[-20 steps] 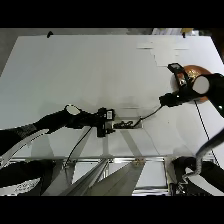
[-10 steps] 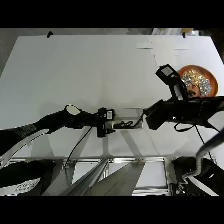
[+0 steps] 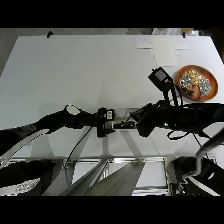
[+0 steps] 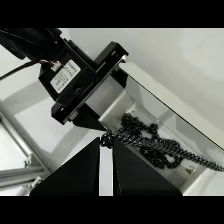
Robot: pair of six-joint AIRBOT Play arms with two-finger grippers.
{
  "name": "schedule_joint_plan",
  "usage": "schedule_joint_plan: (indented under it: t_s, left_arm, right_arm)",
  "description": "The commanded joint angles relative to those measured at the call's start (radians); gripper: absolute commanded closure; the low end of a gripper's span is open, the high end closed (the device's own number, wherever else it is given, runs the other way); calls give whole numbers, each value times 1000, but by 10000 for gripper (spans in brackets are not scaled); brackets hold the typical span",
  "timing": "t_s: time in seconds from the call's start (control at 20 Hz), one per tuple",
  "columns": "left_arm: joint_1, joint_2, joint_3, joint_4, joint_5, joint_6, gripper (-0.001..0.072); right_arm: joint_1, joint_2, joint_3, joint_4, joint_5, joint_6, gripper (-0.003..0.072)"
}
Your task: Fold the box and place the chain.
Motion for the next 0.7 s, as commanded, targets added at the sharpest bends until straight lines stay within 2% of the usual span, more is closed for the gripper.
schedule_joint_plan:
  t_s: [0.0, 0.2, 0.4, 0.45, 0.55, 0.6, 0.65]
  left_arm:
    - [0, 1, 0, 0, 0, 0, 613]
    - [0, 1, 0, 0, 0, 0, 613]
    - [0, 1, 0, 0, 0, 0, 613]
    - [0, 1, 0, 0, 0, 0, 613]
    - [0, 1, 0, 0, 0, 0, 613]
    - [0, 1, 0, 0, 0, 0, 613]
    - [0, 1, 0, 0, 0, 0, 613]
  right_arm:
    - [6, -15, -63, 7, -61, 3, 669]
    - [6, -105, -139, 7, -108, 2, 669]
    - [6, -227, -153, 6, -111, -6, 666]
    - [6, -247, -153, 6, -117, -8, 623]
    - [6, -266, -153, 7, -127, -9, 477]
    - [5, -263, -144, 6, -118, -10, 431]
    - [-3, -261, -119, 9, -87, -24, 422]
